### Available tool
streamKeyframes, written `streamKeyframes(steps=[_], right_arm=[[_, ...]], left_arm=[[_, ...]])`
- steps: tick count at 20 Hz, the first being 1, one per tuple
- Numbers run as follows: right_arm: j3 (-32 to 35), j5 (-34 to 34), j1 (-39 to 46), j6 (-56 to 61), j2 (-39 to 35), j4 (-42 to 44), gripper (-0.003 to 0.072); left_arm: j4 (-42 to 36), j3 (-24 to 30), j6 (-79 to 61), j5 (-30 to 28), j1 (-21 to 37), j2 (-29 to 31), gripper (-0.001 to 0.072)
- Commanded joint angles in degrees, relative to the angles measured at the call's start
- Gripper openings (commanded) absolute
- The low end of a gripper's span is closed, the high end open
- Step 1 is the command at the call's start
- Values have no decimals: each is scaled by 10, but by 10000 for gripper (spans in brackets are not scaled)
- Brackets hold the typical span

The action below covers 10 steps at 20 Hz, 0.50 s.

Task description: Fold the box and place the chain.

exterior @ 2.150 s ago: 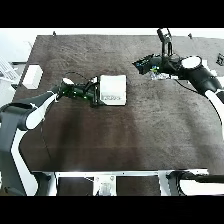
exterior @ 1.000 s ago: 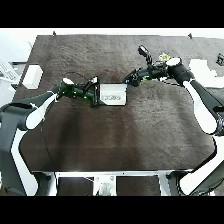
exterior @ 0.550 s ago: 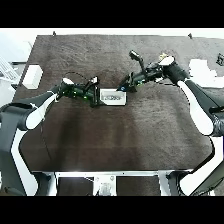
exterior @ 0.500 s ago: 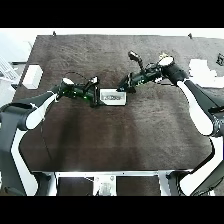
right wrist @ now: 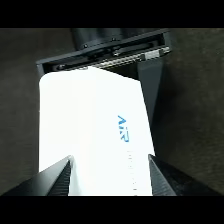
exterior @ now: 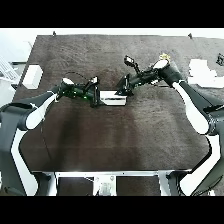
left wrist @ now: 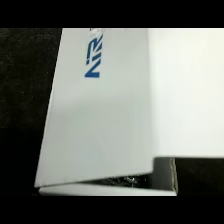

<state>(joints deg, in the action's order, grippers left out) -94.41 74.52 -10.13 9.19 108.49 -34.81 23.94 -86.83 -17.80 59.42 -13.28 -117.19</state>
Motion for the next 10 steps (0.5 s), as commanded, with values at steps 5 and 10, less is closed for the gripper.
streamKeyframes(steps=[5,10], right_arm=[[7,-18,4,-37,-9,1,575],[65,-1,6,-39,-51,13,575]], left_arm=[[0,0,0,0,0,0,416],[0,0,0,0,0,0,415]])
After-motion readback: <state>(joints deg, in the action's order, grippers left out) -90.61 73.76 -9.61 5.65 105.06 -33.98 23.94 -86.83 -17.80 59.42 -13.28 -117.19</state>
